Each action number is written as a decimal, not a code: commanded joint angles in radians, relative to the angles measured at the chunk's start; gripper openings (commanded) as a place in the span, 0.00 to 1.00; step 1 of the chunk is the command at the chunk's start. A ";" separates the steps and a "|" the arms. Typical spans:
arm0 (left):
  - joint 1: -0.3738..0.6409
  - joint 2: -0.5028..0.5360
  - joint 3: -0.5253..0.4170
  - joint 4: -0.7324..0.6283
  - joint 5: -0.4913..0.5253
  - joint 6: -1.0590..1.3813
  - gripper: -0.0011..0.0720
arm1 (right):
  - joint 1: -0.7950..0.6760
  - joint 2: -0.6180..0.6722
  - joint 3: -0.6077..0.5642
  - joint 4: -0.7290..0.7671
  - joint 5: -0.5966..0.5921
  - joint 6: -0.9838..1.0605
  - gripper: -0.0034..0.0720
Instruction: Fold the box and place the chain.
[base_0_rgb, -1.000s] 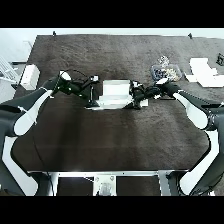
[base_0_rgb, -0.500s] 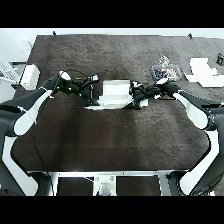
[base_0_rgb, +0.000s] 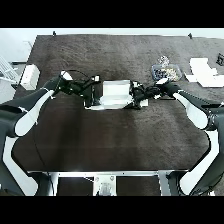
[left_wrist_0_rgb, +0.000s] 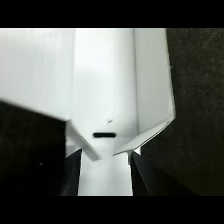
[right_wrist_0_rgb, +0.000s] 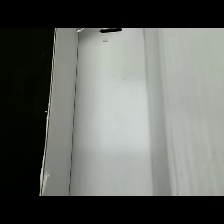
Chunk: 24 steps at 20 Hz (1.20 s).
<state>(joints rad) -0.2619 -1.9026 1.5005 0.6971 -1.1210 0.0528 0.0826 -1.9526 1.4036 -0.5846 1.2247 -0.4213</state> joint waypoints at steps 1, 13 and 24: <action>-0.021 -0.001 0.000 0.012 0.008 0.000 0.50 | 0.001 0.000 0.000 0.001 0.000 0.001 0.84; -0.029 -0.001 0.000 -0.066 0.051 0.008 0.50 | 0.001 0.000 0.000 0.001 0.000 0.001 0.84; -0.047 -0.002 0.000 -0.141 0.134 0.063 0.54 | 0.001 0.000 0.000 0.001 0.000 0.001 0.84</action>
